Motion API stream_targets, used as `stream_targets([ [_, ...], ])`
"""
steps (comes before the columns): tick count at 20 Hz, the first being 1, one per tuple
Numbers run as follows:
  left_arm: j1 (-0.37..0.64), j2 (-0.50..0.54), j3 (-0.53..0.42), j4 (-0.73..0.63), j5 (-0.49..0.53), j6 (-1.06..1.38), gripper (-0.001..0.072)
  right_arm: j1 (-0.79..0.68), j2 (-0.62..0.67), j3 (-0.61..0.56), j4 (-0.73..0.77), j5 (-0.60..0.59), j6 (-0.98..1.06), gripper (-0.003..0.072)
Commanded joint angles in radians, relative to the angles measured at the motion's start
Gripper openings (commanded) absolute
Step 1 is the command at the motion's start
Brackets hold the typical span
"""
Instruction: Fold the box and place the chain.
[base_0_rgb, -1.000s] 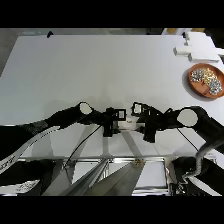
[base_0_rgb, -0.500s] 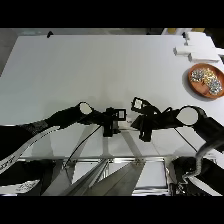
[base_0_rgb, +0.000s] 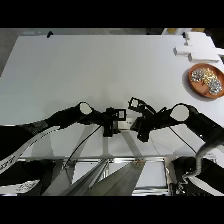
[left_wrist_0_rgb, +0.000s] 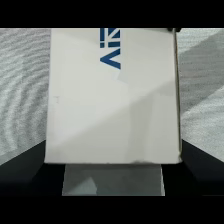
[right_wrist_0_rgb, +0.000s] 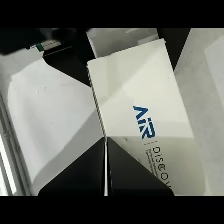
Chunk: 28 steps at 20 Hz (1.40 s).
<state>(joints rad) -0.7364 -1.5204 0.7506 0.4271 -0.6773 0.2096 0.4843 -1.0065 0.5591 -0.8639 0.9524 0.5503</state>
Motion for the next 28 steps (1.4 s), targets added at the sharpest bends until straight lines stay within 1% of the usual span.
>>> stream_targets([
  [1, 0.0, 0.001, 0.0, 0.0, 0.0, 0.0, 0.021, 0.0, -0.014, -0.003, -0.034, 0.008, 0.003, 0.0016],
  [6, -0.001, 0.001, 0.0, 0.0, 0.0, 0.0, 0.021, 0.0, -0.057, -0.003, -0.033, 0.013, 0.026, 0.0016],
  [9, -0.001, 0.001, 0.0, 0.0, 0.0, 0.0, 0.021, 0.0, -0.033, -0.002, -0.034, 0.014, 0.026, 0.0016],
  [11, -0.001, 0.001, 0.0, 0.0, 0.0, 0.0, 0.021, 0.0, 0.01, 0.022, -0.068, 0.013, 0.062, 0.0016],
  [12, 0.0, 0.001, 0.0, 0.0, 0.0, 0.0, 0.021, 0.0, 0.035, 0.047, -0.109, 0.012, 0.111, 0.0016],
  [14, -0.001, 0.001, 0.0, 0.0, 0.0, 0.0, 0.021, 0.0, 0.086, 0.116, -0.254, 0.037, 0.254, 0.0016],
  [16, 0.0, 0.001, 0.0, 0.0, 0.0, 0.0, 0.021, 0.0, 0.128, 0.175, -0.471, 0.092, 0.449, 0.0016],
  [18, -0.001, 0.001, 0.0, 0.0, 0.0, 0.0, 0.021, -0.005, 0.149, 0.185, -0.716, 0.159, 0.638, 0.0015],
  [19, 0.0, 0.001, 0.0, 0.0, 0.0, 0.0, 0.021, -0.032, 0.144, 0.184, -0.793, 0.22, 0.689, 0.0014],
  [20, 0.0, 0.001, 0.0, 0.0, 0.0, 0.0, 0.021, -0.087, 0.14, 0.184, -0.811, 0.281, 0.708, 0.0014],
  [22, -0.001, 0.001, 0.0, 0.0, 0.0, 0.0, 0.021, -0.235, 0.131, 0.183, -0.795, 0.358, 0.717, 0.0015],
  [23, -0.001, 0.001, 0.0, 0.0, 0.0, 0.0, 0.021, -0.323, 0.127, 0.178, -0.795, 0.372, 0.738, 0.0015],
  [25, -0.001, 0.001, 0.0, 0.0, 0.0, 0.0, 0.021, -0.491, 0.125, 0.154, -0.79, 0.362, 0.756, 0.0015],
  [28, 0.0, 0.001, 0.0, 0.0, 0.0, 0.0, 0.021, -0.692, 0.125, 0.098, -0.787, 0.355, 0.756, 0.0016],
])
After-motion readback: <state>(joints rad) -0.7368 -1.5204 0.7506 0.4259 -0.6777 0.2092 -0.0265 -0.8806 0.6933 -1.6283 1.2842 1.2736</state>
